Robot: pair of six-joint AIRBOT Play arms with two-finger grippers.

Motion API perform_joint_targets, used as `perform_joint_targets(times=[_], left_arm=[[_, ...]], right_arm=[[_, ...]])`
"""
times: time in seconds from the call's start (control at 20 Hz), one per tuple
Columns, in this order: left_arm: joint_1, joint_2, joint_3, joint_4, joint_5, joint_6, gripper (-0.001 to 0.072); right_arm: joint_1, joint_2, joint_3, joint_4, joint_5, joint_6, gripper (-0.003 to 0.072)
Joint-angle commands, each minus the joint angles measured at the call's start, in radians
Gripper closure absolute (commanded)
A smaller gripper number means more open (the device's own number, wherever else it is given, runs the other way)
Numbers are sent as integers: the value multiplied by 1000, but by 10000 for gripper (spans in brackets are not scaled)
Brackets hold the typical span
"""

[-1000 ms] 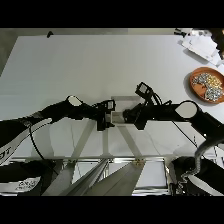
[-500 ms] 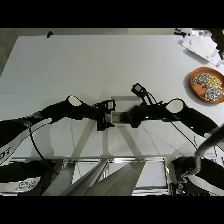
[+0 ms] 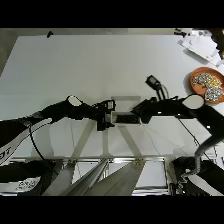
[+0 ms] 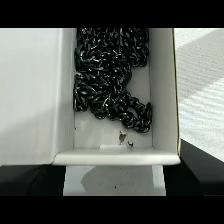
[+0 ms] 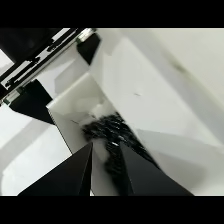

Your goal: Fold the box and place the chain.

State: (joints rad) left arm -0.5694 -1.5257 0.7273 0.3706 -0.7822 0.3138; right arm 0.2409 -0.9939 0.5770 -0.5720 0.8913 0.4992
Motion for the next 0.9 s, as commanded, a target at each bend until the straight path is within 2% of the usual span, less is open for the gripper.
perform_joint_targets(times=[0.0, 0.1, 0.15, 0.2, 0.35, 0.6, 0.85], left_arm=[[0, 0, 0, 0, 0, 0, 367], [0, 0, 0, 0, 0, 0, 367], [0, 0, 0, 0, 0, 0, 367], [0, 0, 0, 0, 0, 0, 367], [0, 0, 0, 0, 0, 0, 367], [0, 0, 0, 0, 0, 0, 367], [0, 0, 0, 0, 0, 0, 367]], right_arm=[[-180, 168, 2, -82, 113, -56, 492], [-246, 230, 2, -167, 173, -177, 491], [-250, 229, 1, -228, 225, -234, 491], [-238, 222, -3, -280, 226, -261, 492], [-183, 144, -18, -360, 142, -273, 490], [-43, -79, -18, -460, 58, -260, 490], [23, -196, -18, -467, -55, -158, 488]])
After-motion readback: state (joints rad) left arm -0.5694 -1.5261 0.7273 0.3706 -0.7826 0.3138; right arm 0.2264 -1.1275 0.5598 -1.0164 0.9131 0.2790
